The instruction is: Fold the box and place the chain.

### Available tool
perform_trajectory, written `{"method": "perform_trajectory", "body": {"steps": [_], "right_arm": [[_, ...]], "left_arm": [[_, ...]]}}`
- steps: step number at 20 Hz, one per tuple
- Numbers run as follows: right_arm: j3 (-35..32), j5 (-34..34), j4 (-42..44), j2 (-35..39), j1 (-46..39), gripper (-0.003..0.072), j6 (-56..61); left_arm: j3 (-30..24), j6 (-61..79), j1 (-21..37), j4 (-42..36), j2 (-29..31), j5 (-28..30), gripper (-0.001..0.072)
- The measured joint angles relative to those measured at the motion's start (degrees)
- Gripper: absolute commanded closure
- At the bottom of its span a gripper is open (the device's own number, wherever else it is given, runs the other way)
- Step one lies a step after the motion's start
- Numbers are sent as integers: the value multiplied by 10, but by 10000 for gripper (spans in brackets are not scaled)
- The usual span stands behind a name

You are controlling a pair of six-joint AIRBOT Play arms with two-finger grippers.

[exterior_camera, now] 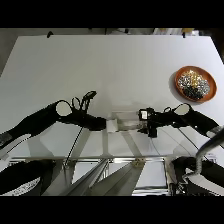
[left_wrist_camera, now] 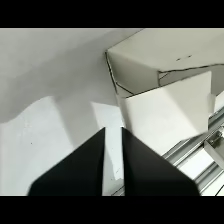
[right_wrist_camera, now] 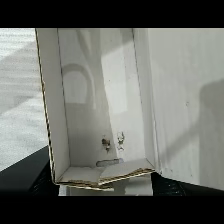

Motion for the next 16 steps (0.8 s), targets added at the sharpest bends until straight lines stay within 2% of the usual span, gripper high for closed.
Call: {"method": "perform_trajectory", "body": {"steps": [11, 16], "right_arm": [[0, 0, 0, 0, 0, 332, 0], [0, 0, 0, 0, 0, 332, 0]], "left_arm": [[1, 3, -24, -18, 12, 33, 550], [18, 3, -35, -19, 12, 43, 549]]}}
